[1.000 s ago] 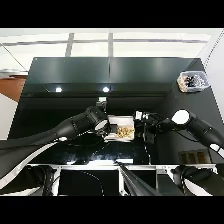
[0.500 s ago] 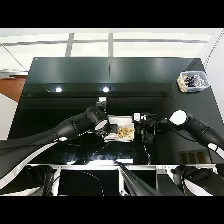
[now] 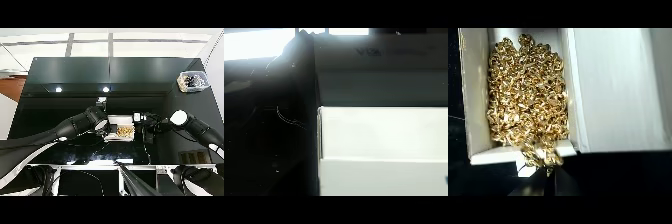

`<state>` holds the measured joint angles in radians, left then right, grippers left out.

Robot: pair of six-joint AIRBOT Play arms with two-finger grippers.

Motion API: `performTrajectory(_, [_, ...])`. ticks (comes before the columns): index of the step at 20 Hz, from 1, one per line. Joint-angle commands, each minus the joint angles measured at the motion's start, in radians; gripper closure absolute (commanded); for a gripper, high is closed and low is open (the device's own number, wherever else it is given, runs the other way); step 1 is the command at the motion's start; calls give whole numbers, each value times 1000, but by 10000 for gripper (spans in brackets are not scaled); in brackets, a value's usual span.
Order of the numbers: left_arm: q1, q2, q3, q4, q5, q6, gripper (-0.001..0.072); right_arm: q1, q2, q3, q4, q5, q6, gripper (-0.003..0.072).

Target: Fold the box and place the chain.

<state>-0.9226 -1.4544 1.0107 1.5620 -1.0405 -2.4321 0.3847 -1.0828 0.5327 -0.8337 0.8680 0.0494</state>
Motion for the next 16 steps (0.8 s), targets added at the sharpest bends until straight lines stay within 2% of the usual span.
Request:
performTrajectory(1, [0, 0, 0, 0, 0, 1, 684, -3, 31, 1, -78, 4, 72, 655])
performTrajectory(4, [0, 0, 0, 0, 0, 1, 684, -29, 106, 1, -109, 34, 162, 656])
performTrajectory(9, [0, 0, 0, 0, 0, 1, 684, -38, 282, 3, -90, 150, 298, 655])
performTrajectory(12, [0, 0, 0, 0, 0, 1, 684, -35, 327, 3, 109, 185, 387, 654])
performTrajectory(14, [0, 0, 0, 0, 0, 1, 684, -13, 317, 3, 262, 159, 434, 652])
performTrajectory(15, [0, 0, 0, 0, 0, 1, 684, 6, 310, 3, 283, 127, 480, 642])
performTrajectory(16, [0, 0, 0, 0, 0, 1, 684, 26, 298, 3, 282, 93, 530, 536])
